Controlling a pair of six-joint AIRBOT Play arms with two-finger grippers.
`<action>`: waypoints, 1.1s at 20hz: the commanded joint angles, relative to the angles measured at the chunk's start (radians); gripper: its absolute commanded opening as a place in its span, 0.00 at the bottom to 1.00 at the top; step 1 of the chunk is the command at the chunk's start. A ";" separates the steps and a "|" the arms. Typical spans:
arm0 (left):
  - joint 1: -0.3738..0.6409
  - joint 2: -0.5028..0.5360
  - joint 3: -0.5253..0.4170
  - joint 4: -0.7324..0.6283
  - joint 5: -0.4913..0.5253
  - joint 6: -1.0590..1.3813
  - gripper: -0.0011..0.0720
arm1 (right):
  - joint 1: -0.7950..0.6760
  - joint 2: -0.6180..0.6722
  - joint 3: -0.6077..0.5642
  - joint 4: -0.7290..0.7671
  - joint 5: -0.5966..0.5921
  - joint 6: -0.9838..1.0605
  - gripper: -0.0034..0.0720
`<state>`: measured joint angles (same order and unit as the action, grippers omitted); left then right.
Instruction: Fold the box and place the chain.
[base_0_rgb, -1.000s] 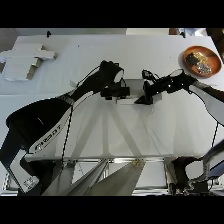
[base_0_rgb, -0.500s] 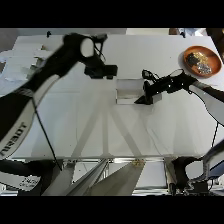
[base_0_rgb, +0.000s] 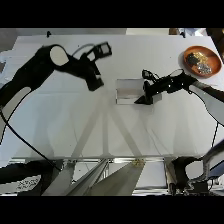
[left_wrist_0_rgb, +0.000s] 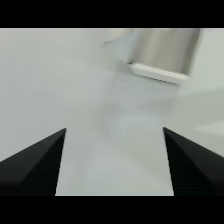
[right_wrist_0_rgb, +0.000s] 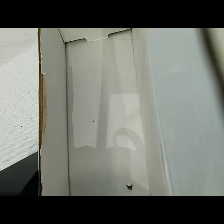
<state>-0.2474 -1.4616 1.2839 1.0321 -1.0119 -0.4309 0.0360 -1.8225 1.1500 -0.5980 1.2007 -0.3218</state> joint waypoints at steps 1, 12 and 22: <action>0.063 -0.017 -0.132 -0.305 -0.041 0.438 0.98 | 0.000 0.000 0.001 0.000 0.000 0.000 0.84; 0.101 -0.283 -0.157 -0.590 -0.016 0.723 0.98 | 0.000 0.000 0.001 0.000 0.000 0.000 0.84; 0.080 -0.326 -0.155 -0.703 0.039 0.866 0.98 | 0.000 0.000 0.001 0.000 0.000 0.000 0.84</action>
<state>-0.1596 -1.7779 1.1275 0.3508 -0.9833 0.3660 0.0360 -1.8225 1.1500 -0.5980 1.2007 -0.3218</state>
